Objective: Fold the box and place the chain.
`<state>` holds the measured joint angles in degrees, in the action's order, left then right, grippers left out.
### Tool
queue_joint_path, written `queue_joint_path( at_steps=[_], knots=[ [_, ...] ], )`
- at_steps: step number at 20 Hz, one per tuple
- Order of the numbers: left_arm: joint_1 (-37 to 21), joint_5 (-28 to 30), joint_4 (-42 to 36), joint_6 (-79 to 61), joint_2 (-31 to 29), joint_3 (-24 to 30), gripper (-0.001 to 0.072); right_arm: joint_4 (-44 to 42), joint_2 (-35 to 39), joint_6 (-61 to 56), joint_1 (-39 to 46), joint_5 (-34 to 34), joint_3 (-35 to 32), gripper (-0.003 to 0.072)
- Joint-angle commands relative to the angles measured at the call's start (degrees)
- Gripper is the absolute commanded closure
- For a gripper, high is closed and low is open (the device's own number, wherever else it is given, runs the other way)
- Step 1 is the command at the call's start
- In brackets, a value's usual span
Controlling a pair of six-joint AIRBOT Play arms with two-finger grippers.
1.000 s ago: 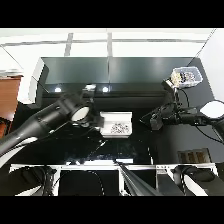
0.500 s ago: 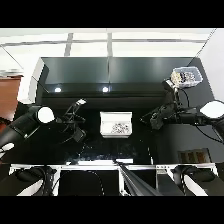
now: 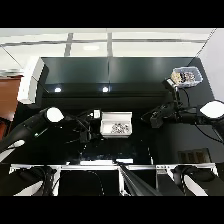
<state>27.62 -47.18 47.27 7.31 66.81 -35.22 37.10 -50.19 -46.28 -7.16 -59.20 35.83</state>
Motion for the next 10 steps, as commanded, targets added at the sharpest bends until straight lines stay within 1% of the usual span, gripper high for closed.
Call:
queue_joint_path(
  at_steps=[1,3,8,10],
  knots=[
    [-0.2,1.6,-3.4,-5.8,4.7,-0.7,-0.0005,0.0,0.0,0.0,0.0,0.4,0.0,0.0362],
    [-0.1,2.1,-4.6,-6.2,6.3,-0.7,-0.0005,0.0,0.0,0.0,0.0,0.3,0.0,0.0362],
    [0.0,1.7,-7.9,-11.6,8.1,-1.1,-0.0005,-0.1,0.0,0.0,0.0,0.3,0.0,0.0362],
    [0.0,2.9,-8.5,-11.9,8.5,-1.4,-0.0005,-0.1,0.0,0.0,0.0,0.3,0.0,0.0363]
  ],
)
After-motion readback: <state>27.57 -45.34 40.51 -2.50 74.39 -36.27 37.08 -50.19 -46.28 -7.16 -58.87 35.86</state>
